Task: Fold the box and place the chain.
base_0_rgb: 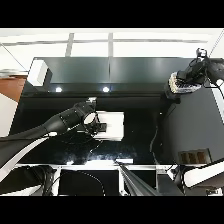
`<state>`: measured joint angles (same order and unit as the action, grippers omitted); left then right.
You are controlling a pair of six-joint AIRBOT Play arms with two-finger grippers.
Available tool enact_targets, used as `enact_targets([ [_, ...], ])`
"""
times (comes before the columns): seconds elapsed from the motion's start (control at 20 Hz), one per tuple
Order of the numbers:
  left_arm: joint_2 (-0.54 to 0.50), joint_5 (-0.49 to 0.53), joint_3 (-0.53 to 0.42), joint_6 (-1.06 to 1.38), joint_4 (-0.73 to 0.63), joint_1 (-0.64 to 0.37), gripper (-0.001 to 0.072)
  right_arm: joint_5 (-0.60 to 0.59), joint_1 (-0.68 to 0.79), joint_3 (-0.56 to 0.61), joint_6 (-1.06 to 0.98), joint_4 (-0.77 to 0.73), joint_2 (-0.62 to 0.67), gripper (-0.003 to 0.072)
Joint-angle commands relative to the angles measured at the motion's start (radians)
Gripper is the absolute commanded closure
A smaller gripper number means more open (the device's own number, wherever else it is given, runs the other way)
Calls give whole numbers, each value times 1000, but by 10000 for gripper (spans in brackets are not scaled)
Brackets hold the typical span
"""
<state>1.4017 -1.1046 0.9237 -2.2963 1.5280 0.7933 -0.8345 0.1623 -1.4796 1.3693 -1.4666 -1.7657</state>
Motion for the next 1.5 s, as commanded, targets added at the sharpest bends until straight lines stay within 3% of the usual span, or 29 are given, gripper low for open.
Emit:
enact_targets([
  [0.0, 0, 3, 0, 0, 2, 0, 683, 19, 6, -3, 5, -31, -30, 160],
  [0.1, 0, 3, 0, 0, 1, 0, 683, 22, 8, -9, 31, -77, -30, 545],
  [0.15, 0, 2, 0, 0, 1, 0, 683, 9, 8, -21, 30, -83, -30, 667],
  [0.55, 0, 1, 0, -1, 0, 0, 683, -304, 23, -304, 189, -78, 32, 665],
  [0.75, 0, 0, 0, -1, -4, 0, 683, -278, 23, -313, 213, -127, 203, 665],
  [1.15, 0, 0, 0, 0, -4, 0, 683, -332, 20, -313, 372, -505, 547, 665],
  [1.45, 0, -4, 0, 0, -18, 0, 683, -414, -133, -313, 375, -512, 720, 666],
])
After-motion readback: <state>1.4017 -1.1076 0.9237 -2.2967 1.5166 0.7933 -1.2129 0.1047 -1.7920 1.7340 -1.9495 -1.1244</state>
